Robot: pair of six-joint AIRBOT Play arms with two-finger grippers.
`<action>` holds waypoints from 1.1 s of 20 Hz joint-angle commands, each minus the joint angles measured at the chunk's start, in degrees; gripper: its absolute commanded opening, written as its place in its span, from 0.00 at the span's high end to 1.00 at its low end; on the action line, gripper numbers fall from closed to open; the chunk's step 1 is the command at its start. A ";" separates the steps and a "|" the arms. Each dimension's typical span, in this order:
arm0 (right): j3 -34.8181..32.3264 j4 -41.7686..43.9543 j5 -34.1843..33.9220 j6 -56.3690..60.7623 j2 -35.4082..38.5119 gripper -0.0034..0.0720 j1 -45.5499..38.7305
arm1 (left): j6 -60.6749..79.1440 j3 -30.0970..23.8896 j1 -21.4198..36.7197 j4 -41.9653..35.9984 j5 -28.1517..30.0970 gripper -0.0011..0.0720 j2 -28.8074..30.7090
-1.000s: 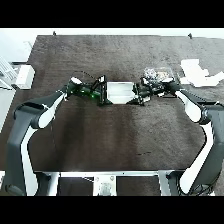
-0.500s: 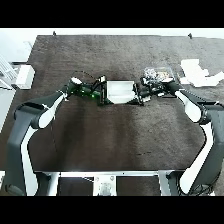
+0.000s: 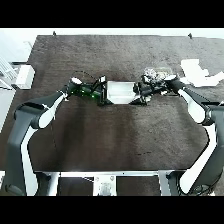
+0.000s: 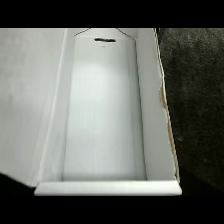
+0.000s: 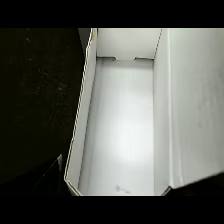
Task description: Fold the box and place the chain.
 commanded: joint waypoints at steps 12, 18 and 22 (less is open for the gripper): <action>-0.98 -2.38 8.87 11.89 10.91 0.03 -9.33 | -0.02 -0.02 0.07 0.00 0.07 0.26 0.02; -6.82 6.03 3.19 11.87 10.88 0.93 -1.27 | -0.04 -0.02 0.07 0.00 0.04 0.26 0.02; -5.99 7.34 -11.56 15.78 10.88 0.93 2.19 | -0.04 -0.02 0.07 0.00 -0.04 0.26 0.02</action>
